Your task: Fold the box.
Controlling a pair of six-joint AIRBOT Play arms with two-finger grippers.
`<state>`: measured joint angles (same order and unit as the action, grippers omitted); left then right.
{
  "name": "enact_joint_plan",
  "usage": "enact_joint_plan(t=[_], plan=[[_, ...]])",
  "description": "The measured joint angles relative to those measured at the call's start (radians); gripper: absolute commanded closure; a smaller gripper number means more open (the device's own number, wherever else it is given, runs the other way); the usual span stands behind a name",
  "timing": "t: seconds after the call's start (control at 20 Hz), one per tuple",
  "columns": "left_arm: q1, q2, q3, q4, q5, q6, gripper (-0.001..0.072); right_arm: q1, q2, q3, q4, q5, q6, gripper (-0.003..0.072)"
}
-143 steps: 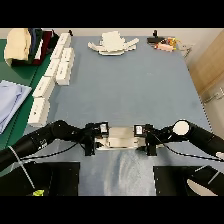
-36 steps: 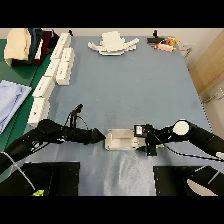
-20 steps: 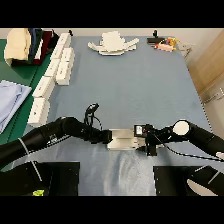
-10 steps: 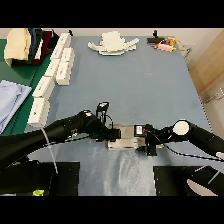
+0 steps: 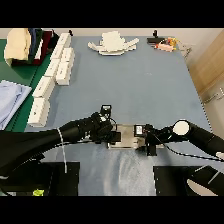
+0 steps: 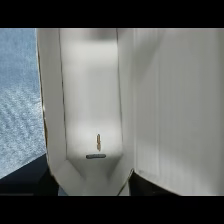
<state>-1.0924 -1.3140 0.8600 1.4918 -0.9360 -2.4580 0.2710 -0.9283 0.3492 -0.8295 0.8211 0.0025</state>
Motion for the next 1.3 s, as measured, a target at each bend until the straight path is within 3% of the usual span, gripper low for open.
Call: enact_joint_plan(t=[0.1, 0.15, 0.2, 0.25, 0.65, 0.7, 0.75, 0.8, 0.85, 1.3], plan=[[-0.006, -0.01, 0.008, 0.006, -0.006, -0.013, 0.0314, 0.0, 0.0, 0.0, 0.0, 0.0, 0.0, 0.0181], [-0.006, -0.013, 0.012, 0.008, -0.008, -0.019, 0.0412, 0.0, 0.0, 0.0, 0.0, 0.0, 0.0, 0.0181], [-0.007, -0.015, 0.014, 0.007, -0.002, -0.026, 0.0606, 0.0, 0.0, 0.0, 0.0, 0.0, 0.0, 0.0181], [-0.01, -0.018, 0.018, 0.006, 0.008, -0.032, 0.0695, 0.0, 0.0, 0.0, 0.0, 0.0, 0.0, 0.0181], [-0.011, -0.02, 0.023, 0.013, 0.021, -0.065, 0.0694, 0.001, 0.0, 0.0, -0.001, 0.0, -0.001, 0.0181], [-0.011, -0.02, 0.023, 0.011, 0.022, -0.067, 0.0688, 0.001, 0.0, 0.0, -0.001, 0.0, -0.001, 0.0181], [-0.011, -0.02, 0.023, 0.01, 0.023, -0.068, 0.0456, 0.001, 0.0, 0.0, -0.002, 0.0, -0.001, 0.0181], [-0.011, -0.02, 0.024, 0.0, 0.029, -0.071, 0.0269, 0.0, 0.0, 0.0, -0.003, 0.0, 0.0, 0.0181], [-0.011, -0.02, 0.024, -0.003, 0.031, -0.071, 0.0242, 0.0, 0.0, 0.0, -0.003, 0.0, 0.0, 0.0181], [-0.011, 0.016, 0.024, -0.02, -0.01, -0.074, 0.0243, 0.0, 0.0, 0.0, -0.002, 0.0, 0.0, 0.0181]])
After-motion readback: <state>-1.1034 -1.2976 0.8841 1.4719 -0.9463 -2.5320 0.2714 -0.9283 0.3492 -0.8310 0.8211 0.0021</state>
